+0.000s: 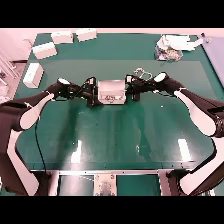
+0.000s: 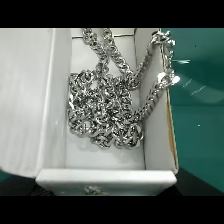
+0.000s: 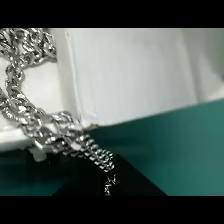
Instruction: Fold the box and place the chain.
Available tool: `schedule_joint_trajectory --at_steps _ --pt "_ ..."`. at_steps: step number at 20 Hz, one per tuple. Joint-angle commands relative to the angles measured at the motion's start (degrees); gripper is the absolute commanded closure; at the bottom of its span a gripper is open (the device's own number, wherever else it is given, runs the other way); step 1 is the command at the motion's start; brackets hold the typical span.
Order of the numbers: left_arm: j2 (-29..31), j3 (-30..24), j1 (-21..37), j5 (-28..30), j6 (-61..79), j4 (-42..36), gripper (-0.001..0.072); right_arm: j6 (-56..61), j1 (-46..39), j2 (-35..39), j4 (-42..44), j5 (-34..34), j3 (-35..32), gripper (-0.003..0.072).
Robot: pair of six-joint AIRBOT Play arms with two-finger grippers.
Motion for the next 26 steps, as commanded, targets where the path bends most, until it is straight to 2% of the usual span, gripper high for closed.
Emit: schedule_joint_trajectory --at_steps 1,9,17,21,26 --pt "0.0 0.0 0.0 0.0 0.0 0.0 0.0460 5.6 0.1 3.7 1.2 -0.7 0.2 0.0672" --pt "0.0 0.0 0.0 0.0 0.0 0.0 0.0460 16.7 1.0 15.7 1.8 5.6 0.2 0.0673" --pt "0.0 0.0 0.0 0.0 0.0 0.0 0.0460 21.4 4.2 26.3 1.3 6.0 0.2 0.0673" --pt "0.0 0.0 0.0 0.0 0.0 0.0 0.0460 21.4 7.9 31.1 -0.7 1.0 0.2 0.0674" --pt "0.0 0.0 0.0 0.0 0.0 0.0 0.0460 21.3 10.9 32.9 -2.9 -7.6 0.4 0.0674"
